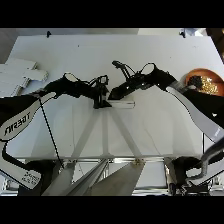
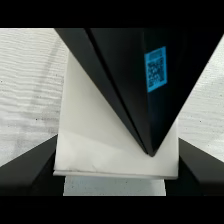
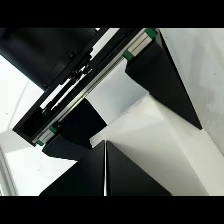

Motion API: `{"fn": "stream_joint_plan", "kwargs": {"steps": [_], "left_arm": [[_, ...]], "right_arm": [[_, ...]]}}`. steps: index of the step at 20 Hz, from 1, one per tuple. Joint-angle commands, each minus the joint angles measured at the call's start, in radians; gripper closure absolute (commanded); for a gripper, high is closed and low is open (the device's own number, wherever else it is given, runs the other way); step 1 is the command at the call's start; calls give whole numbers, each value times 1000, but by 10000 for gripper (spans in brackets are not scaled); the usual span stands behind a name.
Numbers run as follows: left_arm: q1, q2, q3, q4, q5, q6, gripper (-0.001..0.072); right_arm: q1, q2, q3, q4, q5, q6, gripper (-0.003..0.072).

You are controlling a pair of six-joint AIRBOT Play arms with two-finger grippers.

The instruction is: Fold the box and place the chain.

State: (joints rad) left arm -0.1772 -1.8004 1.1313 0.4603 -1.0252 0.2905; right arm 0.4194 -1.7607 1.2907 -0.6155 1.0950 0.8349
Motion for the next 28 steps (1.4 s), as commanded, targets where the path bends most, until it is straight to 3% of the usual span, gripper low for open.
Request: {"fn": "stream_joint_plan", "kwargs": {"steps": [1, 10, 16, 19, 24, 28], "left_arm": [[1, 0, 0, -3, 0, -3, 429], [1, 0, 0, -3, 0, -3, 429], [1, 0, 0, -3, 0, -3, 429], [1, 0, 0, -3, 0, -3, 429], [1, 0, 0, -3, 0, -3, 429], [1, 0, 0, -3, 0, -3, 429]], "right_arm": [[3, -2, 0, -14, 14, 6, 679], [-23, 145, 0, 42, -65, -58, 678], [-143, 256, -12, 92, 50, -84, 679], [-189, 266, -97, 175, 49, -127, 679], [-197, 267, -263, 191, 37, -192, 679], [-197, 267, -417, 266, -80, -271, 679]]}}
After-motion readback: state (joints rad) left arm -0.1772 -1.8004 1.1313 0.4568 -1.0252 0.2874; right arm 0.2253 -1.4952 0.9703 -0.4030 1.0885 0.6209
